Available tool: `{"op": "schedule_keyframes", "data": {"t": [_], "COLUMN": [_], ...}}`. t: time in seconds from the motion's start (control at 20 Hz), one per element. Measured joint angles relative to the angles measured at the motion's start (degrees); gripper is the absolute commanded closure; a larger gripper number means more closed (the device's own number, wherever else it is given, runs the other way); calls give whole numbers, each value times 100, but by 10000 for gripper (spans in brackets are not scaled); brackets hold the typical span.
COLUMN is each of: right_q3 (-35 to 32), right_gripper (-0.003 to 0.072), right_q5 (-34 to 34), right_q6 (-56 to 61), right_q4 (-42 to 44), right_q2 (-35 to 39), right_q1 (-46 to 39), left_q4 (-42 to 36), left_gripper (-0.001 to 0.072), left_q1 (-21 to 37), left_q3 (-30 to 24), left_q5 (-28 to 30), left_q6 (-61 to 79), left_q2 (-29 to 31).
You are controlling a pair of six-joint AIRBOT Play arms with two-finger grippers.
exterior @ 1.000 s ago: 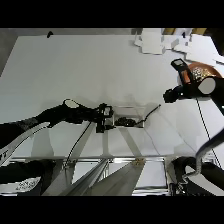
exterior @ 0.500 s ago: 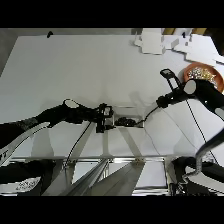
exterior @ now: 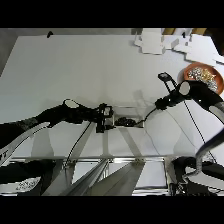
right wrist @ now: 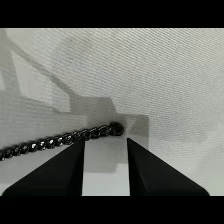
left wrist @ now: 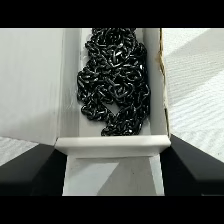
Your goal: Fold the box and place the chain.
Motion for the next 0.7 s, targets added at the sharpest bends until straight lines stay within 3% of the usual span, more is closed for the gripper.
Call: {"op": "schedule_keyframes", "data": {"t": [0.15,0.4,0.7], "right_q3": [2,-13,-7], "right_gripper": [655,664,665], "right_q5": [20,20,216], "right_q6": [20,20,-114], "right_q4": [39,-50,-184], "right_q2": [-70,13,874], "right_q1": [4,7,2], "left_q4": [0,0,0], "left_gripper": [574,574,574], "left_q1": [0,0,0], "left_q3": [0,0,2], "left_q5": [0,0,0], "left_q6": [0,0,0], "left_q2": [0,0,0]}}
